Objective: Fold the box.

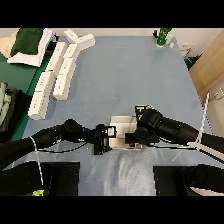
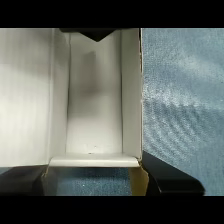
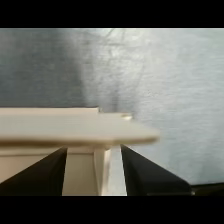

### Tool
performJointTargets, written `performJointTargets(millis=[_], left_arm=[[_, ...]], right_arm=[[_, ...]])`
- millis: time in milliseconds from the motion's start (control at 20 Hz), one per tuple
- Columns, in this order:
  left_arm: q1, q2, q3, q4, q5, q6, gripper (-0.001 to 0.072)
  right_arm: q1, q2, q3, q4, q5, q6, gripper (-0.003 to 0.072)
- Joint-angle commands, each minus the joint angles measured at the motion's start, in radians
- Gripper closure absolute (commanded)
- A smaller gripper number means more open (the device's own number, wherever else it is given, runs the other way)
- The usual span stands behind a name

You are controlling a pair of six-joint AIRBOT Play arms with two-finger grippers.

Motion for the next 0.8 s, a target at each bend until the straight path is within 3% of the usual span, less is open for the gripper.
performJointTargets(millis=[0, 250, 350, 450, 600, 750], left_arm=[[0.001, 0.0, 0.001, 0.0, 0.002, 0.0, 0.0236], [0.001, 0.0, 0.001, 0.0, 0.002, 0.0, 0.0236], [0.001, 0.0, 0.001, 0.0, 0.002, 0.0, 0.0236], [0.001, 0.0, 0.001, 0.0, 0.002, 0.0, 0.0236], [0.001, 0.0, 0.001, 0.0, 0.002, 0.0, 0.0236], [0.001, 0.0, 0.001, 0.0, 0.002, 0.0, 0.0236]], right_arm=[[0.003, 0.033, 0.056, 0.031, -0.053, -0.041, 0.0176], [-0.001, 0.195, 0.122, -0.188, -0.182, -0.04, 0.0181], [-0.005, 0.233, 0.121, -0.307, -0.315, -0.041, 0.0407], [-0.037, 0.251, 0.108, -0.365, -0.377, -0.066, 0.0564], [-0.159, 0.253, 0.043, -0.327, -0.296, -0.157, 0.0683], [-0.381, 0.248, -0.05, -0.176, -0.094, -0.33, 0.0684]])
